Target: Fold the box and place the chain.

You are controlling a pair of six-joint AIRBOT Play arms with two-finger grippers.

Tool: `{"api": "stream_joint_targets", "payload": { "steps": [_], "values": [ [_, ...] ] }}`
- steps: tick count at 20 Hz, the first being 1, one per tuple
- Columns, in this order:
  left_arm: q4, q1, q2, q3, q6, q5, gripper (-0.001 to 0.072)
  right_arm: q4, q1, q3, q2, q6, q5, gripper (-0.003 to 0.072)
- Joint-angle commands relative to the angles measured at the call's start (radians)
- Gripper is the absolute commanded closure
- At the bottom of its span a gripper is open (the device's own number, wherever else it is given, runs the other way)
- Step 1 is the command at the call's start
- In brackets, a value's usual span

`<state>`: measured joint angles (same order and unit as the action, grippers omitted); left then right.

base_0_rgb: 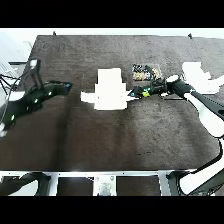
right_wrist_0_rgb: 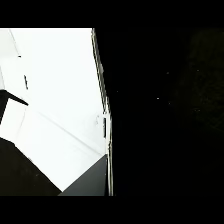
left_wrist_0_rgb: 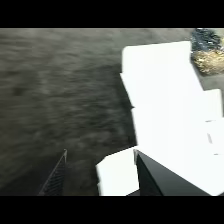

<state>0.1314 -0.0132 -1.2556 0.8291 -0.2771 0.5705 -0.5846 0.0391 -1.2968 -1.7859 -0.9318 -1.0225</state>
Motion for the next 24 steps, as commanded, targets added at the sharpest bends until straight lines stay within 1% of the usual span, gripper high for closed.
{"api": "stream_joint_targets", "payload": {
  "steps": [1,2,4,5,6,7,9,12,17,18,19,24],
  "values": [
    [0.344,-0.002,-0.275,0.321,-0.344,0.324,0.0219,0.001,0.002,0.0,0.0,-0.003,0.02,0.0676],
    [0.433,-0.002,-0.335,0.424,-0.417,0.42,0.0212,0.001,0.002,0.0,0.0,-0.002,0.021,0.0675],
    [0.498,-0.002,-0.434,0.603,-0.507,0.576,0.0211,0.0,0.002,0.0,0.0,0.001,0.021,0.0675],
    [0.503,-0.002,-0.477,0.682,-0.539,0.633,0.0132,0.0,0.002,0.0,0.0,0.002,0.021,0.0675],
    [0.514,-0.003,-0.523,0.764,-0.585,0.678,0.0113,0.0,0.003,0.0,0.0,0.013,0.021,0.0675],
    [0.529,-0.006,-0.569,0.837,-0.618,0.712,0.0113,0.0,0.005,0.001,0.0,0.025,0.025,0.0675],
    [0.541,-0.006,-0.646,0.939,-0.665,0.753,0.0113,-0.002,0.009,0.001,0.0,0.028,0.032,0.0675],
    [0.548,-0.009,-0.737,1.038,-0.691,0.776,0.0113,-0.002,0.01,0.001,0.0,0.037,0.032,0.0675],
    [0.608,-0.068,-0.825,1.167,-0.692,0.734,0.0114,-0.003,0.016,0.003,0.0,0.059,0.035,0.0675],
    [0.612,-0.078,-0.843,1.192,-0.692,0.731,0.0139,-0.003,0.02,0.003,0.0,0.062,0.035,0.0675],
    [0.611,-0.087,-0.855,1.206,-0.693,0.728,0.0154,-0.003,0.023,0.003,0.0,0.062,0.035,0.0675],
    [0.589,-0.109,-0.898,1.207,-0.691,0.719,0.0153,-0.003,0.03,0.003,0.0,0.079,0.036,0.0675]
  ]
}}
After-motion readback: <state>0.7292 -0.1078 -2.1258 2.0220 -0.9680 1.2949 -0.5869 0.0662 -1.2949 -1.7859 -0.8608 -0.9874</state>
